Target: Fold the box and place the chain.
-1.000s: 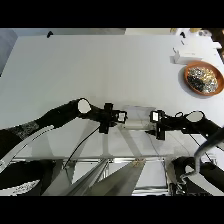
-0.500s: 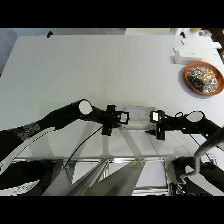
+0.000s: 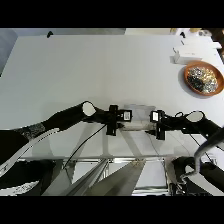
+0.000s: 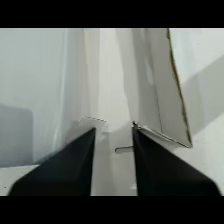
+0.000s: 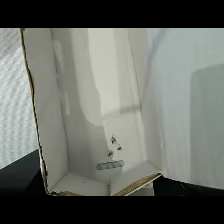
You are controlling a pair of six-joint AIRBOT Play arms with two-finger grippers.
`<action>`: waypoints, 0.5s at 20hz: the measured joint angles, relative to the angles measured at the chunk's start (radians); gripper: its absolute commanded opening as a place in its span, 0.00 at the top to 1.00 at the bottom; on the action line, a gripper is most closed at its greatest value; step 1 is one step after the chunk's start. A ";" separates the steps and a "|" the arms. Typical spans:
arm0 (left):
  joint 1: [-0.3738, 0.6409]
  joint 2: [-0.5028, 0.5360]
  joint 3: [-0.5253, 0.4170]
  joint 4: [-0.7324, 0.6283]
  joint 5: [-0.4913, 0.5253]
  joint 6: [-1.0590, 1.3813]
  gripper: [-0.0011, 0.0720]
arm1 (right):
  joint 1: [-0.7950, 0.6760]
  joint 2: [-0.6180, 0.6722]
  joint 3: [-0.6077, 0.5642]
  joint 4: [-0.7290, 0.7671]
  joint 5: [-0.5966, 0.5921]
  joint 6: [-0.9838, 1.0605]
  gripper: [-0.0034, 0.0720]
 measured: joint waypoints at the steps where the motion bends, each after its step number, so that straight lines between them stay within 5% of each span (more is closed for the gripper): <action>1: -0.002 -0.002 0.000 -0.002 0.004 -0.005 0.48 | 0.000 0.000 0.000 0.000 0.000 0.000 0.41; 3: -0.006 -0.002 0.000 -0.008 0.007 -0.020 0.29 | 0.000 0.000 0.000 0.000 0.000 0.000 0.41; 7: -0.008 0.000 0.000 -0.001 0.011 -0.089 0.34 | 0.000 0.000 0.000 0.000 0.000 -0.002 0.41; 8: -0.008 0.005 0.000 0.010 0.010 -0.122 0.47 | 0.000 0.000 0.000 0.000 0.000 -0.002 0.41; 10: -0.005 0.030 0.000 0.047 0.007 -0.214 0.89 | 0.000 0.000 0.000 0.000 0.000 -0.002 0.41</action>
